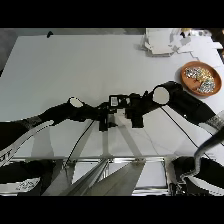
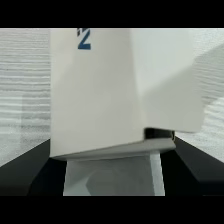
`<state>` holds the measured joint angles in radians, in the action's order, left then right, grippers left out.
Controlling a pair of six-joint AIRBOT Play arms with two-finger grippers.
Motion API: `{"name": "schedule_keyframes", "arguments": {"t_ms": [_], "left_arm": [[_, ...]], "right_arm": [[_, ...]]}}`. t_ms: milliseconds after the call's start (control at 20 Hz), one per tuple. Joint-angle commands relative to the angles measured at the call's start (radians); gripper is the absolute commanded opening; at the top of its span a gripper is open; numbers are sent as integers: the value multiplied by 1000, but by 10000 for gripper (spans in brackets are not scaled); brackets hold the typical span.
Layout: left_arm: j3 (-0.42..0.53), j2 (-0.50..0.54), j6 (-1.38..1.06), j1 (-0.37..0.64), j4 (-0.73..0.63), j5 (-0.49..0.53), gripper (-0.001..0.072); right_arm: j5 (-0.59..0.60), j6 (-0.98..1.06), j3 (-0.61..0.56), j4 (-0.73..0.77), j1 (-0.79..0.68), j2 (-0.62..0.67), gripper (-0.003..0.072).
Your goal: Fold the box and place the chain.
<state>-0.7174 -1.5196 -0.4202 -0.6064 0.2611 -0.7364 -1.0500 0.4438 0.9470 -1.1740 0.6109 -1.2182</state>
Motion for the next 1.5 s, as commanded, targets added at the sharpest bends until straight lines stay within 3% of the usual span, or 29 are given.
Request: {"name": "schedule_keyframes", "arguments": {"t_ms": [0,200,950,1000,1150,1450], "left_arm": [[0,0,-2,0,1,-1,254],[0,0,-2,0,1,-1,254],[0,0,-2,0,1,-1,254],[0,0,-2,0,1,-1,254],[0,0,-2,0,1,-1,254],[0,0,-2,0,0,0,254]], "right_arm": [[8,2,-8,-6,1,0,50],[22,4,-8,-7,1,0,18],[92,29,-51,-37,1,1,19],[86,29,-51,-37,1,3,31],[55,28,-51,-36,1,32,188],[85,27,-52,-62,1,47,188]]}}
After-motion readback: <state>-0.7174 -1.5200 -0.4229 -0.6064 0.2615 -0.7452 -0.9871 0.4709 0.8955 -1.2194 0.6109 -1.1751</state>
